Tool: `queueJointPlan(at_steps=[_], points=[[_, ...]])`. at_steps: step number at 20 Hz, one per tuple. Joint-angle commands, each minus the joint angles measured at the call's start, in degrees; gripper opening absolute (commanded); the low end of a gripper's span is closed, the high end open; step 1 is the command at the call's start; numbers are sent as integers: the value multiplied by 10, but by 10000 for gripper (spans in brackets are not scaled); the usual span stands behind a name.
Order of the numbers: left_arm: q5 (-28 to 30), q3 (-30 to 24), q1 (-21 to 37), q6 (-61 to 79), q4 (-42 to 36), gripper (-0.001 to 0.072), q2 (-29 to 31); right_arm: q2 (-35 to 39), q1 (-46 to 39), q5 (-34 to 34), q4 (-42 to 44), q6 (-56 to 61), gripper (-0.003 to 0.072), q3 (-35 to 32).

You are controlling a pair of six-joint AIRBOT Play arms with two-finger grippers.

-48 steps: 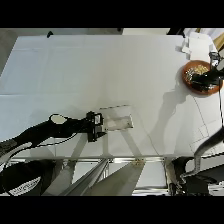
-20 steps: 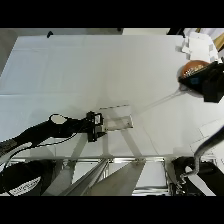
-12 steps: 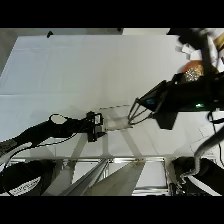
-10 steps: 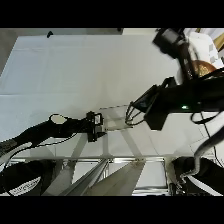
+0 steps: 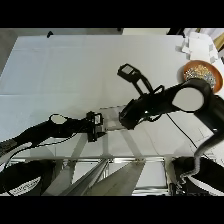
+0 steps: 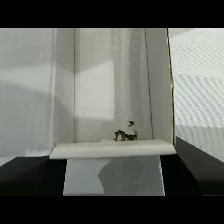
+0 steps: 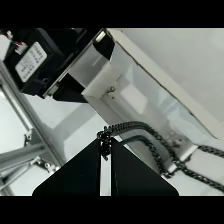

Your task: Fold the box and place the chain.

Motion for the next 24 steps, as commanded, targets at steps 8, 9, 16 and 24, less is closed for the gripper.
queueJointPlan(at_steps=[8,9,16,24], points=[[0,0,0,0,0,68,0,-129,40,-75,12,-8,11,-50],[0,0,0,0,0,68,0,-137,41,-74,13,-8,11,-50],[0,0,0,0,0,68,0,-139,45,-75,15,-4,138,-50],[0,0,0,0,0,68,0,-4,-4,33,-86,30,235,-50]])
